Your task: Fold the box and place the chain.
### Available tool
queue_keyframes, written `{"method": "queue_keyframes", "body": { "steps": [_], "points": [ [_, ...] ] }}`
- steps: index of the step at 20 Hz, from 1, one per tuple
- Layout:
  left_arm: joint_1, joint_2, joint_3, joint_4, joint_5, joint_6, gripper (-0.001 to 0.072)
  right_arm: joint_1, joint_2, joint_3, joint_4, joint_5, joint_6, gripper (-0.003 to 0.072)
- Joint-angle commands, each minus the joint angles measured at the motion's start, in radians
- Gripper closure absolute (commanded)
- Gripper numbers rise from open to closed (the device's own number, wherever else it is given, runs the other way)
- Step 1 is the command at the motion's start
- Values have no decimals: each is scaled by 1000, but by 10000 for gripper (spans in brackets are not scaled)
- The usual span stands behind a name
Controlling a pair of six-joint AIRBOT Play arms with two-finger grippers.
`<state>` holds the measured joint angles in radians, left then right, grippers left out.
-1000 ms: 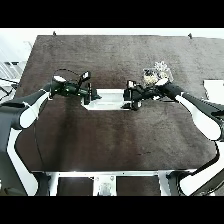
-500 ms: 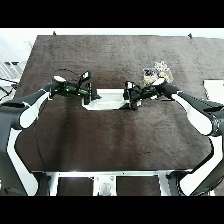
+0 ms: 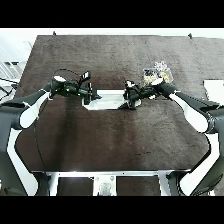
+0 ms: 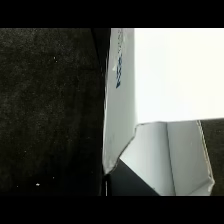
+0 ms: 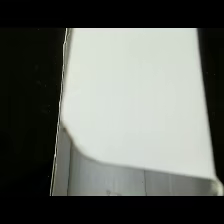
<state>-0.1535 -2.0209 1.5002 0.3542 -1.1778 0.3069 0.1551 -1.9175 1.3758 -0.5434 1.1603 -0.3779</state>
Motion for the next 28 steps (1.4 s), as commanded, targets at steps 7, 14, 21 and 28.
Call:
{"method": "queue_keyframes", "body": {
  "steps": [7,14,21,28],
  "points": [
    [1,0,0,1,0,0,689,-1,-19,8,-10,11,2,42],
    [0,0,0,1,0,0,689,-1,-27,8,-6,12,2,43],
    [1,0,0,1,0,0,689,-1,-28,8,-6,12,3,101],
    [1,0,0,1,0,0,689,-1,-28,8,-6,12,2,101]
  ]
}}
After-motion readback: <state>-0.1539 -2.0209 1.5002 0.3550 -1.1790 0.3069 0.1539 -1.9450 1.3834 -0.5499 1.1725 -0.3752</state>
